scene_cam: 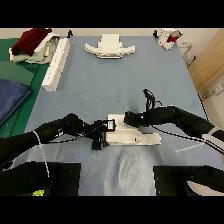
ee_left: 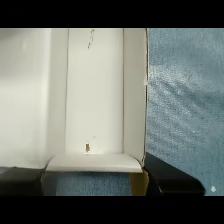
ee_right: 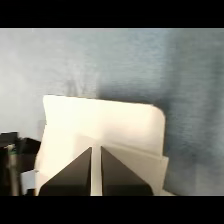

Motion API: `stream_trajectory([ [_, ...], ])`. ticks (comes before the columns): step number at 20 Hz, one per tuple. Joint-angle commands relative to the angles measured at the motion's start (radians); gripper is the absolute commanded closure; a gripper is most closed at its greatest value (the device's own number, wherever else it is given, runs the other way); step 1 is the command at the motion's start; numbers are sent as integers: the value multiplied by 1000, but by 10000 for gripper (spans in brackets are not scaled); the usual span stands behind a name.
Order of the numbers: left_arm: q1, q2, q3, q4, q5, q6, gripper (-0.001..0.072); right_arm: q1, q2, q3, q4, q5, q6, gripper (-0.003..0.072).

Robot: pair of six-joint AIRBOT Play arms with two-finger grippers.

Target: Fold the box.

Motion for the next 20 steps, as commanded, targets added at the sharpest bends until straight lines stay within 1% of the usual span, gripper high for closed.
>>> stream_trajectory([
  [1,0,0,0,1,1,0,160,10,-87,5,2,13,-27,599],
  [6,0,0,0,0,1,0,160,7,-42,7,-2,24,-84,599],
  [9,0,0,0,1,0,0,160,7,50,28,-51,-8,-122,599],
  [11,0,0,0,0,0,0,161,7,148,29,-114,-68,-159,599],
  [13,0,0,0,0,0,0,161,7,257,29,-222,-194,-165,599],
  [15,0,0,0,0,0,0,160,10,354,26,-315,-364,-203,599],
  [18,0,0,0,0,0,0,161,10,470,-17,-331,-621,-454,594],
  [19,0,0,0,0,0,1,160,10,502,-40,-362,-692,-496,465],
  [20,0,0,0,1,0,0,160,10,525,-60,-408,-733,-528,252],
])
